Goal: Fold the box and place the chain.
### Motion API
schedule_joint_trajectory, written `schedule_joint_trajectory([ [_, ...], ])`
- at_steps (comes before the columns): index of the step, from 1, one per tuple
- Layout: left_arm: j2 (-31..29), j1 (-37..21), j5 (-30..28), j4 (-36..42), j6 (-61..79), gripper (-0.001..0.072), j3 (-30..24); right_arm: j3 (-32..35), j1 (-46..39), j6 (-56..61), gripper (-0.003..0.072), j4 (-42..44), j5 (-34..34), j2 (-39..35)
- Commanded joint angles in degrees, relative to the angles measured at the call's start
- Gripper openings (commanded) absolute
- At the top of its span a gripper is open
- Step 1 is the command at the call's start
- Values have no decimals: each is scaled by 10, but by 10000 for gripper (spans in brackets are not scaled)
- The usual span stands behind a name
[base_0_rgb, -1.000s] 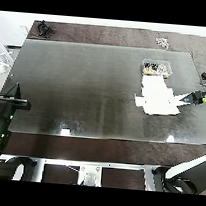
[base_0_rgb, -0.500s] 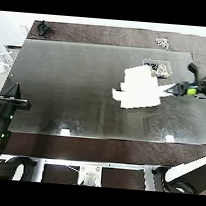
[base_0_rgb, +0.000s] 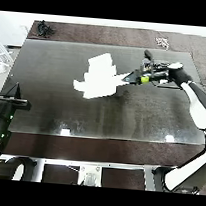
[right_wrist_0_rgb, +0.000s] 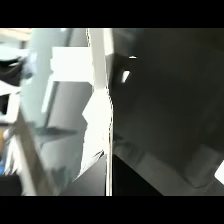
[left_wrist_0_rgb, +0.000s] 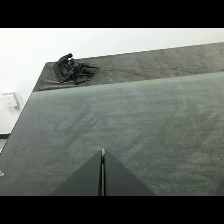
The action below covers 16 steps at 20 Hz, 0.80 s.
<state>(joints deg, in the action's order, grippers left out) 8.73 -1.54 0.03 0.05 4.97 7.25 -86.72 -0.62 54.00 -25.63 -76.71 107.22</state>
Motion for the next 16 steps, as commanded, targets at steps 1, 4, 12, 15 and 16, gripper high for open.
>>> schedule_joint_trajectory([
  [1, 0, 0, 0, 0, 0, 20, 0, 2, 52, 56, 5, -38, 103, 1],
  [4, 0, 0, 0, 0, 0, 21, 0, 2, 56, 85, 6, -72, 109, 3],
  [12, 0, 0, 1, 0, 0, 21, 0, 2, 88, 150, 5, -180, 114, -8],
  [15, 0, 0, 5, 0, 0, 21, 0, 17, 86, 163, 5, -198, 143, -40],
  [16, 0, 0, 5, 0, 0, 21, 0, 32, 86, 170, 5, -206, 154, -53],
])
